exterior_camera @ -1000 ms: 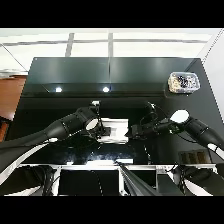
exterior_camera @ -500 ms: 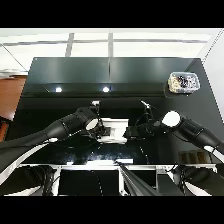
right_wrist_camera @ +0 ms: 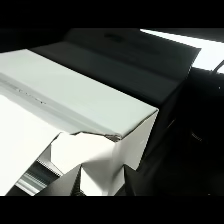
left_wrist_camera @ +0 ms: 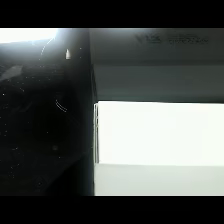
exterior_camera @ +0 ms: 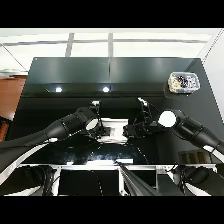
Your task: Fold the box and place the chain.
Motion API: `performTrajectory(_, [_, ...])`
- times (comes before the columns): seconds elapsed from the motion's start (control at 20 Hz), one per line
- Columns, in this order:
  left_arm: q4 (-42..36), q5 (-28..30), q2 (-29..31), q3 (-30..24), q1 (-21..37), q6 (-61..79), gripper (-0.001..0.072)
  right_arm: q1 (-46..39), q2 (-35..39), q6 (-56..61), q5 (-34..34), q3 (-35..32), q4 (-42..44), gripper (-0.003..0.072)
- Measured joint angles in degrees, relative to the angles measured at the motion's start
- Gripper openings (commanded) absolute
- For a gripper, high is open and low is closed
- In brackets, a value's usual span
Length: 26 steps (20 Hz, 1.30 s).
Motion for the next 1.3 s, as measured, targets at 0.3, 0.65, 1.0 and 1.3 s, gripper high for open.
performTrajectory(0.3, [0.0,0.0,0.0,0.0,0.0,-0.02,0.0033,1.68,-0.02,2.86,-0.26,0.22,-5.22,0.0308])
performTrajectory(0.65, [0.0,0.0,0.0,0.0,0.0,-0.04,0.0033,3.82,-0.07,6.88,-0.96,1.73,-9.68,0.0523])
performTrajectory(1.0, [0.0,0.0,0.0,0.0,0.0,-0.04,0.0034,4.31,-0.2,11.34,0.15,2.75,-12.04,0.0354])
performTrajectory(1.3, [-0.02,0.02,0.0,0.0,0.0,-0.04,0.0034,4.44,-0.87,13.2,0.7,3.28,-12.48,0.0355])
